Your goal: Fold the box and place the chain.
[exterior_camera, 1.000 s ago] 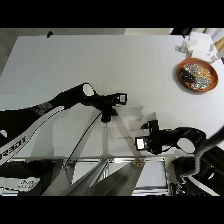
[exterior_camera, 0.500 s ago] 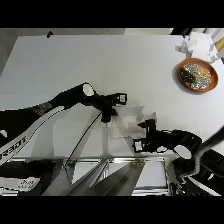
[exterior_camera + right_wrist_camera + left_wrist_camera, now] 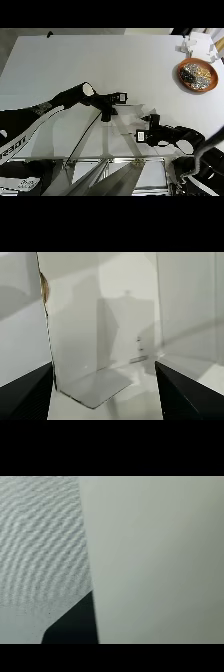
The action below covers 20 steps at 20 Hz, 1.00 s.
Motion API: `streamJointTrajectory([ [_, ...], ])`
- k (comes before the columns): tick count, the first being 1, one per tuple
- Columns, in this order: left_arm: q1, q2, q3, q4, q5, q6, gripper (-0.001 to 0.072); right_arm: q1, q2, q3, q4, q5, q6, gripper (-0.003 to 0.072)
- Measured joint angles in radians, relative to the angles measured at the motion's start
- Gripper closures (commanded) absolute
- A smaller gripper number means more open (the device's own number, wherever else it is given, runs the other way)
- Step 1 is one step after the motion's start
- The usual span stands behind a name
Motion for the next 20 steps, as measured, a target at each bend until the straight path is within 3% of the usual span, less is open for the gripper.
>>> streamJointTrajectory([
  [7,0.0,0.0,0.0,0.0,-0.006,0.0,0.0697,-0.098,-0.003,0.057,0.053,0.062,-0.019,0.0022],
  [14,0.0,0.0,0.0,0.001,-0.006,0.0,0.0697,-0.23,-0.112,0.078,0.375,0.125,-0.314,0.002],
  [20,0.0,0.0,0.0,0.0,-0.005,0.0,0.0697,-0.312,-0.176,0.116,0.452,0.17,-0.422,-0.0008],
])
